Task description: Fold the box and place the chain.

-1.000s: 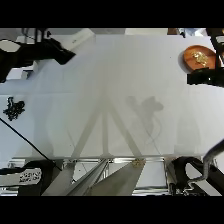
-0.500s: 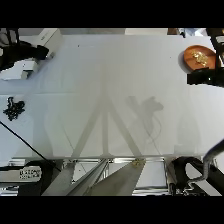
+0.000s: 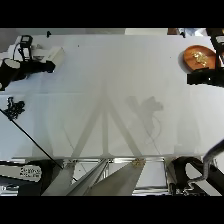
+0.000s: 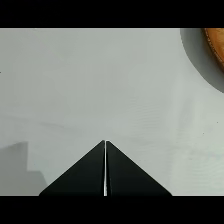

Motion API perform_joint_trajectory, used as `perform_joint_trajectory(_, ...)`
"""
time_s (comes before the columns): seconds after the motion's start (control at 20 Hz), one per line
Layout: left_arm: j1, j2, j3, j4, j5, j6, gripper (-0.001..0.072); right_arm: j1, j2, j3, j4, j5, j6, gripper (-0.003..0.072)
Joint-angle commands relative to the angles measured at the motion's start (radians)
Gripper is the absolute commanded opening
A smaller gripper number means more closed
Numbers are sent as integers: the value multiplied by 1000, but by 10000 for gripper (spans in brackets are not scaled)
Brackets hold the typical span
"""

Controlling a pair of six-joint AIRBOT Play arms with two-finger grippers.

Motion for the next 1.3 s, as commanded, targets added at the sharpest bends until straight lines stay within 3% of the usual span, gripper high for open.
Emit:
perform_joint_trajectory(0.0,-32,-22,-42,8,39,-16,395,-1,0,1,0,0,0,13)
perform_joint_trajectory(0.5,-42,-63,-42,-22,-14,-25,397,0,0,1,0,0,0,13)
perform_joint_trajectory(0.55,-42,-62,-42,-22,-19,-23,410,0,0,1,0,0,0,13)
perform_joint_trajectory(0.65,-42,-58,-42,-22,-18,-19,597,-1,0,1,0,0,0,13)
perform_joint_trajectory(0.7,-42,-54,-41,-22,-18,-19,655,-1,0,1,0,0,0,13)
perform_joint_trajectory(0.85,-42,-35,-42,-22,-16,-15,700,0,0,1,0,0,0,13)
perform_joint_trajectory(1.25,-42,54,-41,-23,-12,-18,702,0,0,1,0,0,0,13)
